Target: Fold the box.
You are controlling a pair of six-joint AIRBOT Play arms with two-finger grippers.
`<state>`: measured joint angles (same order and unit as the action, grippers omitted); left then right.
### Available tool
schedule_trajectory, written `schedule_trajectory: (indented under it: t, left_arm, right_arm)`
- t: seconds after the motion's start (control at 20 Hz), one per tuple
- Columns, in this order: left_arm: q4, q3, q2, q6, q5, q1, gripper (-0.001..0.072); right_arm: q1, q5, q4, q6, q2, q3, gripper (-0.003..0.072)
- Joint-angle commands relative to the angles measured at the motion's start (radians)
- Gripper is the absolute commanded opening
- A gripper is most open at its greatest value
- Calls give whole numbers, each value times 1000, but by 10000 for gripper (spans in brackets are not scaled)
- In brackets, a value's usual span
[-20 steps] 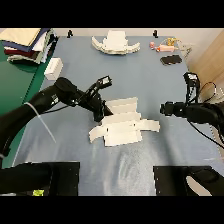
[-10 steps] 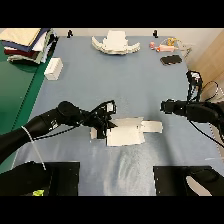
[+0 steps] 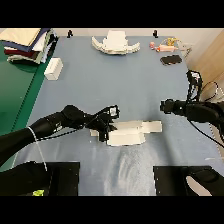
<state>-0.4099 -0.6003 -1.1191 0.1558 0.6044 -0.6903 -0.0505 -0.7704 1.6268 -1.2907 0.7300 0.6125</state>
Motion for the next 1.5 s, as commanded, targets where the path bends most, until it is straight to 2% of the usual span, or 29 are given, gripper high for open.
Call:
schedule_trajectory:
  t: [0.0,0.1,0.25,0.5,0.8,0.9,1.0,1.3,1.45]
  left_arm:
    - [-82,-50,54,-113,68,54,12]
    - [-134,-95,51,-193,177,122,12]
    - [-137,-143,11,-198,321,192,12]
    - [-137,-253,-122,-198,488,205,12]
    - [-145,-274,-221,-195,495,205,12]
    - [-144,-273,-235,-195,468,205,12]
    - [-144,-272,-235,-195,435,205,12]
    - [-144,-265,-229,-232,422,204,11]
    - [-144,-264,-175,-234,374,201,8]
  right_arm:
    - [-1,-2,13,0,0,-1,240]
    - [-1,-2,20,0,0,-1,240]
    - [-1,-2,39,0,0,-1,240]
    - [-1,-6,43,0,0,-1,240]
    - [-1,-16,50,0,0,-1,240]
    - [-1,-16,50,0,0,-1,240]
    - [-1,-16,50,0,0,-1,240]
    - [-1,-18,50,0,0,-1,240]
    - [-2,-27,50,-1,0,-1,240]
